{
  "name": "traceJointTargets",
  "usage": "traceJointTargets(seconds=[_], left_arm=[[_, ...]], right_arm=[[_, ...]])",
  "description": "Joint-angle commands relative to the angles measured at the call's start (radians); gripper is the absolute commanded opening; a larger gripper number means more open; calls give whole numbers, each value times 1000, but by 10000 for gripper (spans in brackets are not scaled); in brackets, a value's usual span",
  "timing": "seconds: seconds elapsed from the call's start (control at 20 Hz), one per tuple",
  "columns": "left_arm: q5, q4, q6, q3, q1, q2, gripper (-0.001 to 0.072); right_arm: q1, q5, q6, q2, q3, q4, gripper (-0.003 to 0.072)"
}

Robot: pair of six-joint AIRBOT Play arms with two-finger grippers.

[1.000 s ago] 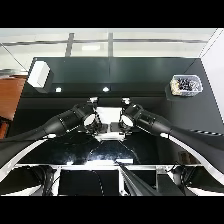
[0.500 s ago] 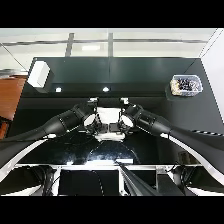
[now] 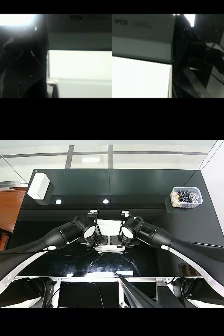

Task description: Fold the box and place the chain.

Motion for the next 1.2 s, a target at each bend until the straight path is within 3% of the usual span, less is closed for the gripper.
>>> traceJointTargets(seconds=[0.0, 0.65, 0.8, 0.9, 1.15], left_arm=[[1, 0, -1, 0, 1, 0, 32], [-1, 0, -1, 0, 1, 0, 32], [-1, 0, -1, 0, 1, 0, 32], [-1, 0, -1, 0, 1, 0, 32], [-1, -1, -1, 0, 1, 0, 32]], right_arm=[[1, 18, -8, 0, 0, 0, 254], [0, 8, -8, -9, 0, -6, 250], [0, 7, -8, -9, 0, -6, 186], [0, 6, -11, -9, 0, -6, 65], [1, 3, -12, -9, 0, -6, 26]])
